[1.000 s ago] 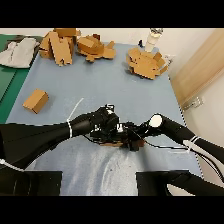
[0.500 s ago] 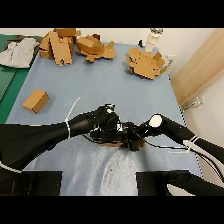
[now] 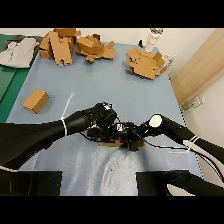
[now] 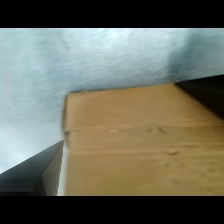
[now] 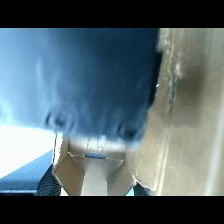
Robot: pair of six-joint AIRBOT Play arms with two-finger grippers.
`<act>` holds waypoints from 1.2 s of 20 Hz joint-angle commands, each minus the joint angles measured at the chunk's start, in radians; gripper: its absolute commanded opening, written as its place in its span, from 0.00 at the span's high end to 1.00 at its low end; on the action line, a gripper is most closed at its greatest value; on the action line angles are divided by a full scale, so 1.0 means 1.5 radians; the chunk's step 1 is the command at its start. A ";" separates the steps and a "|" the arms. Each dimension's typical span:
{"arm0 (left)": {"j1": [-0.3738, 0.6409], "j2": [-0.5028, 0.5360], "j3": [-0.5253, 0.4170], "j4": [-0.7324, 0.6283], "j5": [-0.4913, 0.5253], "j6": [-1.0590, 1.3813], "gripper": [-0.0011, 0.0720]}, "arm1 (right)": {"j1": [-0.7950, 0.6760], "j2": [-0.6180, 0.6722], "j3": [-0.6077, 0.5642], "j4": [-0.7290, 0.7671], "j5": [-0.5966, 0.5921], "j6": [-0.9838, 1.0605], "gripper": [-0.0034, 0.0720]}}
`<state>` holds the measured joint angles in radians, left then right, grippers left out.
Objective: Fold the box.
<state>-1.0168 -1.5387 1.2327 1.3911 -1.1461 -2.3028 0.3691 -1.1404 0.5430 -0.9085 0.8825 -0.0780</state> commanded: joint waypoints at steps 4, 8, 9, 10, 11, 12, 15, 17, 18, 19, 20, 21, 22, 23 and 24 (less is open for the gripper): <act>0.018 0.017 0.000 -0.006 -0.010 -0.001 0.09 | 0.000 0.000 0.000 -0.001 0.000 -0.001 0.25; 0.018 0.018 0.000 -0.010 -0.014 -0.006 0.09 | 0.000 0.000 0.000 -0.001 0.000 -0.001 0.25; 0.018 0.019 0.000 -0.010 -0.021 -0.005 0.09 | 0.000 0.000 0.000 -0.001 0.000 -0.001 0.25; 0.018 0.022 0.000 -0.010 -0.028 -0.005 0.09 | 0.000 0.000 0.000 -0.001 0.000 0.000 0.25; 0.018 0.026 0.000 -0.010 -0.034 -0.005 0.09 | 0.000 0.000 0.000 -0.001 0.000 -0.001 0.25; 0.018 0.032 0.000 -0.010 -0.038 -0.005 0.09 | 0.000 0.000 0.000 -0.001 0.000 0.000 0.25; 0.018 0.047 0.000 -0.008 -0.046 -0.006 0.09 | 0.000 0.000 0.000 -0.001 0.000 -0.001 0.25; 0.020 0.051 0.000 -0.008 -0.050 -0.006 0.09 | 0.000 0.000 0.000 -0.001 0.000 -0.001 0.25; 0.021 0.051 0.000 -0.007 -0.056 -0.006 0.09 | 0.000 0.000 0.000 -0.001 0.000 0.000 0.25; 0.023 0.051 0.000 -0.006 -0.064 -0.006 0.09 | 0.000 0.000 0.000 -0.001 0.000 0.000 0.25; 0.027 0.051 0.000 -0.005 -0.069 -0.008 0.09 | 0.000 0.000 0.000 -0.001 0.000 0.000 0.25; 0.031 0.051 0.000 -0.005 -0.075 -0.012 0.09 | 0.000 0.000 0.000 -0.001 0.000 0.000 0.25; 0.035 0.051 0.000 -0.005 -0.078 -0.013 0.09 | 0.000 0.000 0.000 -0.001 0.000 0.000 0.25; 0.039 0.052 0.000 -0.005 -0.081 -0.013 0.09 | 0.000 0.000 0.000 -0.001 0.000 0.000 0.25; 0.042 0.054 0.000 -0.005 -0.080 -0.013 0.09 | 0.000 0.000 0.000 -0.001 0.000 0.000 0.25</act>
